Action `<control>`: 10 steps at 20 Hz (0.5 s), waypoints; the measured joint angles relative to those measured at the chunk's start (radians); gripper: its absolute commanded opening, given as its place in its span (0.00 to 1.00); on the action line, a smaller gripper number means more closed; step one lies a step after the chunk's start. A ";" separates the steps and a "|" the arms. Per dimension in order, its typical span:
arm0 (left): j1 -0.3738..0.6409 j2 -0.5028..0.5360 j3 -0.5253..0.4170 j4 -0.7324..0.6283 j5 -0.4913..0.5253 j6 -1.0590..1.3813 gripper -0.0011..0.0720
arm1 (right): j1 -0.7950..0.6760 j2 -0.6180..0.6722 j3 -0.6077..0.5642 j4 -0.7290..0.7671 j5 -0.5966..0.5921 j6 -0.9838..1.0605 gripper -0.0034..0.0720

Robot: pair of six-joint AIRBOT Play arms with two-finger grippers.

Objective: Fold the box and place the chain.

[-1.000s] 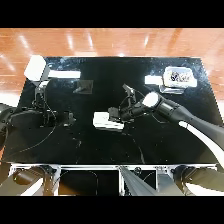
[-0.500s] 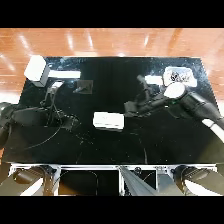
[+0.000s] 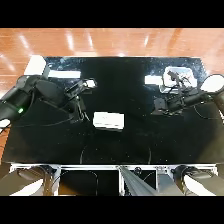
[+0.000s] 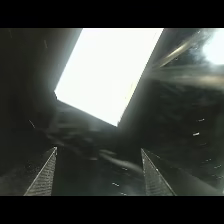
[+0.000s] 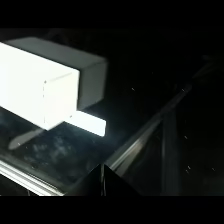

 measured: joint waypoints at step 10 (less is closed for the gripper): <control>-0.055 -0.089 0.035 -0.101 -0.105 0.406 0.87 | -0.006 0.033 0.000 -0.033 -0.074 0.011 0.08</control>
